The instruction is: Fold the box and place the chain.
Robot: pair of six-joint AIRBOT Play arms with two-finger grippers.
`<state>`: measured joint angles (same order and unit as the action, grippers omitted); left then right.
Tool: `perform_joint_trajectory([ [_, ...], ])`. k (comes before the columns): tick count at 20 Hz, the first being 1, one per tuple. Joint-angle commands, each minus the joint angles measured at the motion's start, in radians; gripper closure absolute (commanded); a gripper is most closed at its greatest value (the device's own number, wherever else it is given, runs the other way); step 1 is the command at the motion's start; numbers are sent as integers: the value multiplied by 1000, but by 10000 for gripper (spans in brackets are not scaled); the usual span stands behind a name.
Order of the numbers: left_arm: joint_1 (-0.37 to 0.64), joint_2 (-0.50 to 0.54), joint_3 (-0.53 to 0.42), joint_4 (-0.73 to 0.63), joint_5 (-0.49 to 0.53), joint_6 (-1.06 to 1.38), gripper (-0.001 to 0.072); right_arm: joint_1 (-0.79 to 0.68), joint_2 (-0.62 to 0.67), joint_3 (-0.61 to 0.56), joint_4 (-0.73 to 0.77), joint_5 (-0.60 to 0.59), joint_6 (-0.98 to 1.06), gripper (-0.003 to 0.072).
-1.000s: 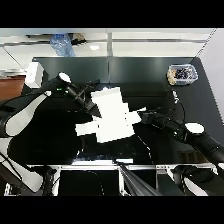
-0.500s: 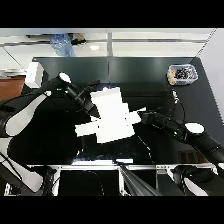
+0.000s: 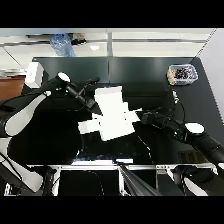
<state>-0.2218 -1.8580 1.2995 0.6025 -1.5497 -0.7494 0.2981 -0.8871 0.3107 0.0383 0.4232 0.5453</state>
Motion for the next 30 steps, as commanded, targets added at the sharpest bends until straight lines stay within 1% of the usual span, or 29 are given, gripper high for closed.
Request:
perform_joint_trajectory([
  [1, 0, 15, 0, -9, -1, 11, 689, -43, 12, 18, -40, 24, -1, -18],
  [2, 0, 33, -5, -9, -2, 9, 690, -83, 26, 47, -105, 54, -1, -18],
  [4, -4, 99, -48, -9, 14, 39, 691, -155, 44, 142, -298, 140, -1, -18],
  [6, -5, 211, -155, -18, 103, 109, 691, -198, 45, 260, -533, 268, -1, -17],
  [7, -4, 280, -229, -48, 154, 200, 690, -198, 45, 310, -643, 315, -1, -17],
  [8, -5, 345, -302, -98, 198, 321, 690, -191, 45, 339, -714, 340, -2, -18],
  [9, -5, 410, -376, -164, 264, 419, 690, -180, 45, 349, -764, 343, -5, -17],
  [10, -8, 461, -428, -205, 319, 491, 689, -164, 42, 347, -795, 349, -5, -17],
  [11, -16, 486, -452, -192, 338, 578, 688, -144, 35, 340, -821, 366, -6, -17],
  [12, -32, 490, -456, -138, 335, 657, 689, -123, 28, 334, -875, 383, -12, -17],
  [13, -56, 489, -456, -80, 359, 707, 689, -102, 23, 329, -958, 393, -11, -17],
  [15, -122, 489, -456, 12, 481, 729, 689, -82, 21, 313, -1056, 395, -11, -17],
  [16, -159, 489, -455, 32, 532, 780, 689, -82, 21, 301, -1061, 399, -11, -16],
  [17, -191, 489, -452, 48, 560, 824, 689, -82, 21, 291, -1062, 411, -12, -17],
  [19, -243, 486, -449, 108, 623, 832, 688, -82, 21, 277, -1070, 457, -13, -17],
  [20, -256, 480, -449, 144, 663, 832, 688, -82, 21, 270, -1072, 477, -18, -17],
  [22, -259, 461, -449, 149, 713, 831, 686, -72, 21, 251, -1070, 491, -66, -17],
  [24, -259, 451, -449, 137, 724, 820, 687, -49, 21, 224, -1056, 489, -118, -17],
  [26, -259, 447, -452, 87, 723, 808, 687, -16, 18, 204, -1027, 489, -161, -16],
  [28, -265, 441, -452, 97, 732, 809, 687, 16, -3, 195, -1010, 456, -166, -17],
  [30, -265, 429, -452, 97, 733, 807, 687, 50, -29, 193, -1007, 456, -188, -17],
])
